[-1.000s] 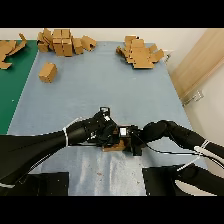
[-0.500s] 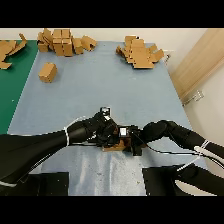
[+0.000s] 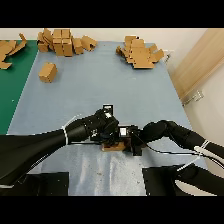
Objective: Fold the box.
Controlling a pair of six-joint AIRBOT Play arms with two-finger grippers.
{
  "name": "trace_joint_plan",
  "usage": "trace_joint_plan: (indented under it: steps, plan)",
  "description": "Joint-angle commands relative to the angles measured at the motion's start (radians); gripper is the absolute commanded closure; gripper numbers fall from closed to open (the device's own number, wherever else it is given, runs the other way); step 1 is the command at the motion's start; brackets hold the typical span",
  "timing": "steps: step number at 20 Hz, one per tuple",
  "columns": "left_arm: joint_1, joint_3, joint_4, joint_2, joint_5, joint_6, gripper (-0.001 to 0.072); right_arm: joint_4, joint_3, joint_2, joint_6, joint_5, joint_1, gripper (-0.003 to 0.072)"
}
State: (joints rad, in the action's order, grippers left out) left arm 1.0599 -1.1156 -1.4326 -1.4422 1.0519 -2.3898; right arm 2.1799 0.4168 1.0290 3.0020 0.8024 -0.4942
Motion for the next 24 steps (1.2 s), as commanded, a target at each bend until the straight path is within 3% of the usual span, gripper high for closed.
trace_joint_plan:
  steps: [1, 7, 8, 9, 12, 18, 19, 20, 24]
  plan:
    - [-0.001, -0.005, -0.004, 0.031, 0.016, 0.0, 0.025, 0.0, 0.0, 0.0, -0.001, 0.0, 0.0, 0.018]
    - [-0.002, -0.005, -0.006, 0.044, 0.072, 0.0, 0.0253, 0.0, 0.0, 0.0, 0.0, 0.0, 0.0, 0.018]
    - [-0.002, -0.005, -0.003, 0.044, 0.071, 0.0, 0.0361, 0.0, 0.001, 0.0, 0.0, 0.0, 0.0, 0.018]
    - [-0.002, -0.005, -0.002, 0.045, 0.072, 0.0, 0.0535, 0.0, 0.0, 0.0, 0.0, 0.0, 0.0, 0.018]
    - [-0.002, -0.006, 0.001, 0.05, 0.083, 0.0, 0.0543, 0.0, 0.001, 0.0, 0.0, 0.0, 0.0, 0.018]
    - [-0.002, -0.005, -0.004, 0.055, 0.085, 0.001, 0.0534, 0.0, 0.001, 0.0, 0.0, 0.0, 0.0, 0.018]
    - [-0.002, -0.005, -0.004, 0.055, 0.085, 0.001, 0.0451, 0.0, 0.001, 0.0, 0.0, 0.0, 0.0, 0.018]
    - [-0.002, -0.005, -0.003, 0.055, 0.085, 0.0, 0.0267, 0.0, 0.0, 0.0, -0.001, 0.0, 0.0, 0.018]
    - [-0.002, -0.006, -0.005, 0.071, 0.085, 0.0, 0.0241, 0.0, 0.001, 0.0, 0.0, 0.0, 0.0, 0.018]
